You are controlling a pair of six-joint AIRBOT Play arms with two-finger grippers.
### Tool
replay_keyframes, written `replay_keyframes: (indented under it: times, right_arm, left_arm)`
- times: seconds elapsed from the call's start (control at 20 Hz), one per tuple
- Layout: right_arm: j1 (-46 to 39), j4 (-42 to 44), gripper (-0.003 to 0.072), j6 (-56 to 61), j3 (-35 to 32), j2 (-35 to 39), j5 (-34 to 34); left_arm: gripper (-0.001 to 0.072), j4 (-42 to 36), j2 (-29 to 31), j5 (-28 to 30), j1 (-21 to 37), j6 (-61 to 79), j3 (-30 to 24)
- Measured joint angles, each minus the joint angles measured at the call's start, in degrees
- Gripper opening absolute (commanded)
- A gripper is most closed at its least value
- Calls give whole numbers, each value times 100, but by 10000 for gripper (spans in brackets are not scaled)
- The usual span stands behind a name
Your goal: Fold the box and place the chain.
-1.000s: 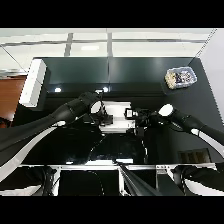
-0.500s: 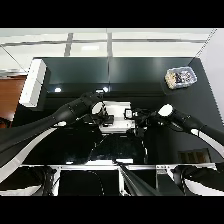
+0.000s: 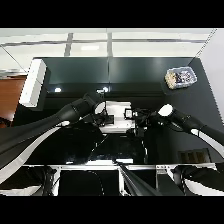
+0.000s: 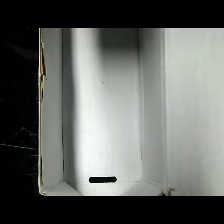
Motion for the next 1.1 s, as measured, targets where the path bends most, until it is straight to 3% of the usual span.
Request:
replay_keyframes:
  times: [0.2, 0.25, 0.3, 0.35, 0.7, 0.75, 0.8, 0.9, 1.1]
  right_arm:
    - [0, 0, 81, -7, 0, 0, 9]
    - [0, -2, 204, -9, 2, 0, 20]
    - [0, -4, 667, -7, 2, 0, 31]
    - [0, -17, 709, 44, 0, 7, 42]
    - [-7, -525, 706, 494, 0, 533, 221]
    - [-7, -627, 643, 525, 0, 592, 249]
    - [-7, -678, 462, 555, 0, 634, 284]
    - [2, -776, 196, 590, 0, 688, 337]
    - [11, -680, 191, 654, -2, 728, 404]
  left_arm:
    - [27, -74, -9, 17, 0, -4, 7]
    - [27, -94, -11, 20, 0, -4, 7]
    - [27, -101, -11, 24, 0, -4, 7]
    - [27, -114, -11, 46, 0, -4, 7]
    - [28, -136, -11, 46, -2, -4, 9]
    - [28, -136, -11, 44, -2, -4, 9]
    - [28, -136, -11, 39, -2, -4, 9]
    - [28, -136, -11, 26, -2, -4, 9]
    - [28, -138, -11, 17, -2, -4, 9]
